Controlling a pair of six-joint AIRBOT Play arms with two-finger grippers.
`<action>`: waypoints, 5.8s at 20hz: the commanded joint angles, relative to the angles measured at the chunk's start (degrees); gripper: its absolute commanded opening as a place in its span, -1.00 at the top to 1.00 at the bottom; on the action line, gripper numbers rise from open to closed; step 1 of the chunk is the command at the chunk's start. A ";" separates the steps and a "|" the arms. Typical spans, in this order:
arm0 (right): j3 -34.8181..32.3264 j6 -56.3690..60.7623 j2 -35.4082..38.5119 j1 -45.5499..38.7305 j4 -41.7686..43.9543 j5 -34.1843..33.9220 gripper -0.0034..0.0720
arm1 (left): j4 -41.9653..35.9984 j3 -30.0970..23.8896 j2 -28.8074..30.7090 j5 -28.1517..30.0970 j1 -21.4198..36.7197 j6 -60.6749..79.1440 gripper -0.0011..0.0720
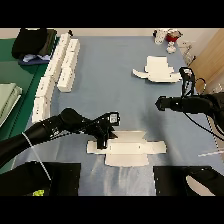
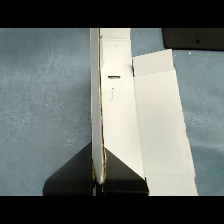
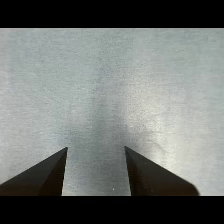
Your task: Fold the box.
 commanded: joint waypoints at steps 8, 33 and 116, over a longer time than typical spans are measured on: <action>0.07 0.00 0.00 0.00 1.27 -1.51 -0.54 | -0.04 0.20 -2.29 -5.25 0.22 -2.08 0.93; -12.04 12.76 6.58 66.18 -12.46 -20.83 -0.88 | -0.07 0.22 -2.27 -5.05 0.26 -2.38 0.93; -24.33 -91.89 5.18 13.79 31.36 -2.80 -0.98 | -0.07 0.22 -2.29 -5.05 0.22 -2.38 0.93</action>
